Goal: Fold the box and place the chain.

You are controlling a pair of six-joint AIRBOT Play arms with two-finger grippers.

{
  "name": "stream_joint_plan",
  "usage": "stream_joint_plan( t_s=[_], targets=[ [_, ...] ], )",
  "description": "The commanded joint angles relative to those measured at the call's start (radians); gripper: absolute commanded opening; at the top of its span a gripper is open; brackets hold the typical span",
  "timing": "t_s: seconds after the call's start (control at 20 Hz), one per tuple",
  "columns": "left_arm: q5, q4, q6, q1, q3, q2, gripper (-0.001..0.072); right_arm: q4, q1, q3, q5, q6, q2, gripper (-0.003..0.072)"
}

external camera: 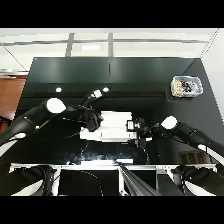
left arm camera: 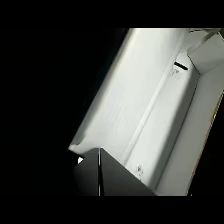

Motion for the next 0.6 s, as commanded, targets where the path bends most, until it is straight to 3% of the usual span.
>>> stream_joint_plan(
  t_s=[0.0, 0.1, 0.15, 0.2, 0.25, 0.45, 0.55],
  targets=[
    [-0.253, 0.044, -0.03, 0.117, -0.022, 0.095, 0.0033, -0.001, 0.0, 0.0, 0.003, -0.001, 0.0, 0.0202],
    [-0.42, 0.04, 0.003, 0.185, -0.048, 0.097, 0.0036, -0.001, 0.0, 0.0, 0.004, -0.001, 0.0, 0.0202],
    [-0.433, 0.038, 0.024, 0.194, -0.066, 0.097, 0.0208, -0.001, 0.0, 0.0, 0.003, -0.001, 0.0, 0.0202],
    [-0.404, 0.033, 0.053, 0.19, -0.084, 0.096, 0.0558, -0.001, 0.0, 0.0, 0.003, -0.001, 0.0, 0.0202],
    [-0.348, 0.024, 0.117, 0.176, -0.103, 0.096, 0.0715, -0.001, 0.0, 0.0, 0.003, -0.001, 0.0, 0.0202],
    [-0.093, 0.029, 0.359, 0.091, -0.156, 0.085, 0.0715, -0.001, 0.0, 0.0, 0.003, -0.001, 0.0, 0.0202],
    [-0.031, 0.029, 0.421, 0.042, -0.159, 0.063, 0.071, -0.001, 0.0, 0.001, 0.003, -0.001, 0.0, 0.0202]
  ],
)
